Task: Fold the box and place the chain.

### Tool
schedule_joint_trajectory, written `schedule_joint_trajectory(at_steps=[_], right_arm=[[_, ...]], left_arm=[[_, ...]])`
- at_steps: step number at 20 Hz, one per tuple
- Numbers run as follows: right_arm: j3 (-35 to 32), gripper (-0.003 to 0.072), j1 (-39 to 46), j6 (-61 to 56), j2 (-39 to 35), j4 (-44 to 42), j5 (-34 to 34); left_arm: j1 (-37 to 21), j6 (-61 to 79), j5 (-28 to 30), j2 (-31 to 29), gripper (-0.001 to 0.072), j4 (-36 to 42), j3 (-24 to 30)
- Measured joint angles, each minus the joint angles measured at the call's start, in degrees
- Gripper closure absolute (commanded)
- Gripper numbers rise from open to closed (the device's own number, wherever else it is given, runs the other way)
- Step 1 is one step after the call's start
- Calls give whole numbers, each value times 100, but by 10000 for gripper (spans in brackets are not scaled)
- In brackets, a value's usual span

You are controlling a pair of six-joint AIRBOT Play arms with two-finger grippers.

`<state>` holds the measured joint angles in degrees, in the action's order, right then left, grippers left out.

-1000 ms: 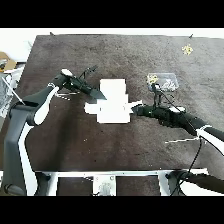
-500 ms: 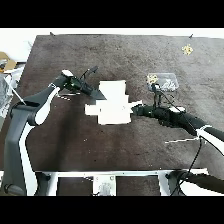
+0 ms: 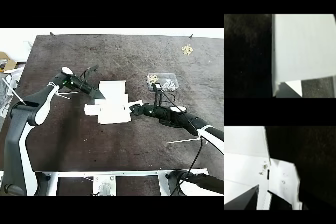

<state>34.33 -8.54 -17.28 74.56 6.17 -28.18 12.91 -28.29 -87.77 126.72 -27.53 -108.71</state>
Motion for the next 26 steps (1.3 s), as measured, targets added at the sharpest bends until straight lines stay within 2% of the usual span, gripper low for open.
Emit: schedule_joint_trajectory(at_steps=[5, 12, 16, 22, 26], right_arm=[[151, 200, 562, 570, -413, -2, 11], [234, 201, 1093, 841, -581, 310, -299], [240, 201, 1005, 1139, -599, 446, -376], [243, 200, 925, 1445, -579, 505, -391], [243, 200, 922, 1757, -564, 516, -391]], left_arm=[[-2, 675, 35, 0, 699, -387, -538], [-11, 1766, 675, -9, 700, -535, -686], [-11, 2310, 857, -4, 700, -560, -621], [-13, 3093, 1196, 4, 700, -555, -164], [-20, 3289, 1309, 7, 699, -564, -59]])
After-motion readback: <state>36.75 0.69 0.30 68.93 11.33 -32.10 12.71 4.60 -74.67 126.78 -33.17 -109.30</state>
